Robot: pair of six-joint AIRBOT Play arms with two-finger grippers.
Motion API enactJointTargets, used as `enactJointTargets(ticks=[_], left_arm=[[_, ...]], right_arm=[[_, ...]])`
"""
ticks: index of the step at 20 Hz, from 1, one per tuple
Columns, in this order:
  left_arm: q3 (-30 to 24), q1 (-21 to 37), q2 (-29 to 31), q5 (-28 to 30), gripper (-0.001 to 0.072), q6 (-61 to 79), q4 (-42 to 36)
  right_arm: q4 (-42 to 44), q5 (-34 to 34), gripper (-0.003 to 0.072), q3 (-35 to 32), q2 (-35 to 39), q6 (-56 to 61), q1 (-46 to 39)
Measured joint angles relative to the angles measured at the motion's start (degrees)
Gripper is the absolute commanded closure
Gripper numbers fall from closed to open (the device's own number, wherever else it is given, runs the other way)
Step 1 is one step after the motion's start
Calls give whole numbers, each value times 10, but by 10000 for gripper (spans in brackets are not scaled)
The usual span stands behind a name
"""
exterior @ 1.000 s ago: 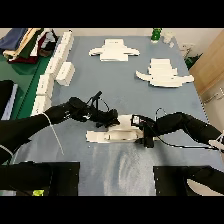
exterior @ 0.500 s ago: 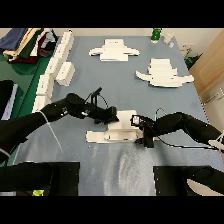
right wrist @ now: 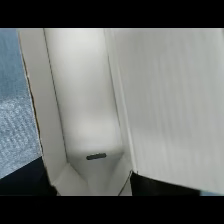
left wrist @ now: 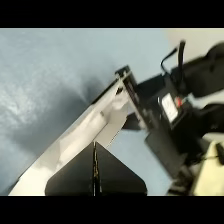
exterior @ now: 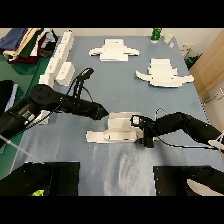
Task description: Fold the box.
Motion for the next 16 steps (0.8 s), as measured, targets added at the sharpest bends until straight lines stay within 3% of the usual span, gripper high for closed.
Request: enactJointTargets(ticks=[2,3,4,5,10,16], left_arm=[[-7,-23,33,-12,692,6,70],[-10,-34,42,-15,615,16,97],[-14,-45,49,-17,239,32,123],[-18,-54,53,-18,45,51,139],[-69,-67,62,-4,41,217,162],[-146,-70,30,35,42,421,113]], right_arm=[[0,0,286,0,0,0,0],[0,0,286,0,0,0,0],[0,0,286,0,0,0,0],[0,0,286,0,0,0,0],[0,0,285,0,0,0,0],[0,0,285,0,0,0,0]])
